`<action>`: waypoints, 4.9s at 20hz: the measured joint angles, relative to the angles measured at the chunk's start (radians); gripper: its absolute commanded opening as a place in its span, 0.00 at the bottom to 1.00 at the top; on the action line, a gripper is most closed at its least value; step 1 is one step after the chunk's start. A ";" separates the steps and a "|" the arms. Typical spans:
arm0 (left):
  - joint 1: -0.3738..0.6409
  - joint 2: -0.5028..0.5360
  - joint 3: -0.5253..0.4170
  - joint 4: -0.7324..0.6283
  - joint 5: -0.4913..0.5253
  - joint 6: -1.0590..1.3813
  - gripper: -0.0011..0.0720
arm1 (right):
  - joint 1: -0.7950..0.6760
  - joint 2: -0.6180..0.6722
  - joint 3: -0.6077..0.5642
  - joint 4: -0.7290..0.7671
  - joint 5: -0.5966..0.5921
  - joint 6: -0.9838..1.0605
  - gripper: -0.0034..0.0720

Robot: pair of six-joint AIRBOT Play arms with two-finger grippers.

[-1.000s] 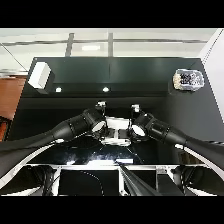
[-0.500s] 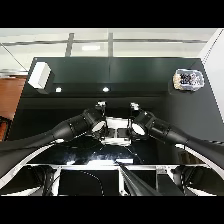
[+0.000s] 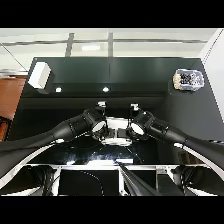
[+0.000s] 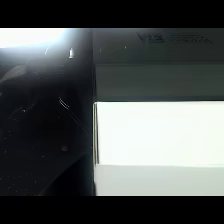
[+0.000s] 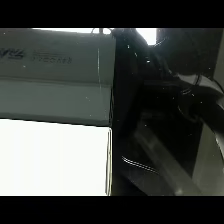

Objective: Fold the box and place the chain.

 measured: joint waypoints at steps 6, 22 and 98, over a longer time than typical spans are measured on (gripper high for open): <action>0.000 0.000 0.000 0.002 0.000 0.004 0.05 | -0.002 0.040 0.000 -0.019 0.025 -0.016 0.55; 0.000 0.000 0.000 0.002 -0.003 0.002 0.06 | -0.668 0.427 -0.024 -0.525 -0.150 -0.316 0.99; 0.000 0.000 0.000 -0.006 -0.002 0.002 0.05 | -0.456 0.438 0.083 0.678 0.272 -1.170 0.10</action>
